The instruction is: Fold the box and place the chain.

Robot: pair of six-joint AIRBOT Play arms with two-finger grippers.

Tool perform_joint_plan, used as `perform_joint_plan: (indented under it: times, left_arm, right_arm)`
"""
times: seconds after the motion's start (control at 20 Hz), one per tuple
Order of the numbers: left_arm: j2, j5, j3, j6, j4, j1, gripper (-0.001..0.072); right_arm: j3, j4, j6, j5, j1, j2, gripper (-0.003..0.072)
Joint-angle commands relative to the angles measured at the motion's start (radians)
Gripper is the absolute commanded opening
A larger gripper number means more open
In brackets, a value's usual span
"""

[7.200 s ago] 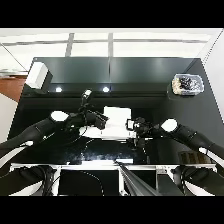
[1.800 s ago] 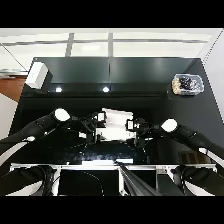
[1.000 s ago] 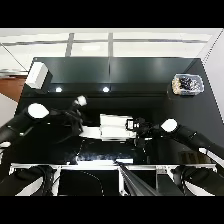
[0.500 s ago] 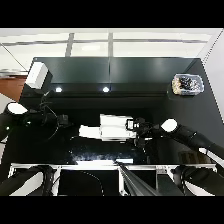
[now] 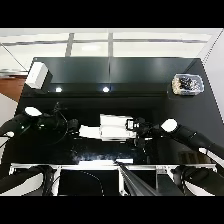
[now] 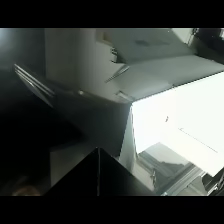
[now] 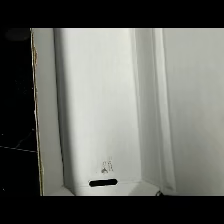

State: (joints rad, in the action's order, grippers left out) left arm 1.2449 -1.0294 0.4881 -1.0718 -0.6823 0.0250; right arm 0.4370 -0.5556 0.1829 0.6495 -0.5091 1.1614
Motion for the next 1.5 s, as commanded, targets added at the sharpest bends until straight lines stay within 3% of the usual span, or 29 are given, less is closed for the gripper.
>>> perform_joint_plan:
  times: [0.0,0.35,0.4,0.5,0.55,0.75,1.0,1.25,1.45]
  left_arm:
    - [0.009,0.034,-0.003,0.013,0.038,0.052,0.0024]
    - [0.008,0.036,-0.003,0.016,0.062,0.087,0.0028]
    - [0.008,0.032,-0.002,0.017,0.067,0.087,0.0090]
    - [0.008,-0.003,0.007,0.025,0.066,0.086,0.0593]
    - [0.008,-0.026,0.016,0.025,0.066,0.086,0.0653]
    - [-0.004,-0.113,0.084,0.024,0.067,0.088,0.0653]
    - [-0.054,-0.097,0.115,-0.011,0.066,0.166,0.0653]
    - [-0.054,0.078,0.116,-0.082,0.064,0.344,0.0651]
    - [-0.054,0.178,0.118,-0.175,0.016,0.421,0.0646]
  right_arm:
    - [0.000,0.000,0.000,0.000,0.000,0.000,0.0411]
    - [0.000,0.000,0.000,0.000,0.000,0.000,0.0410]
    - [0.000,0.000,0.000,0.000,0.000,0.000,0.0411]
    - [0.000,0.000,0.000,0.000,0.000,0.000,0.0410]
    - [0.000,0.000,0.000,0.000,0.000,0.000,0.0411]
    - [0.000,0.000,0.000,0.000,0.000,0.000,0.0411]
    - [0.000,0.000,0.000,0.000,0.000,0.000,0.0411]
    - [0.000,0.000,0.000,0.000,0.000,0.000,0.0410]
    - [0.000,0.000,0.000,0.000,0.000,0.000,0.0411]
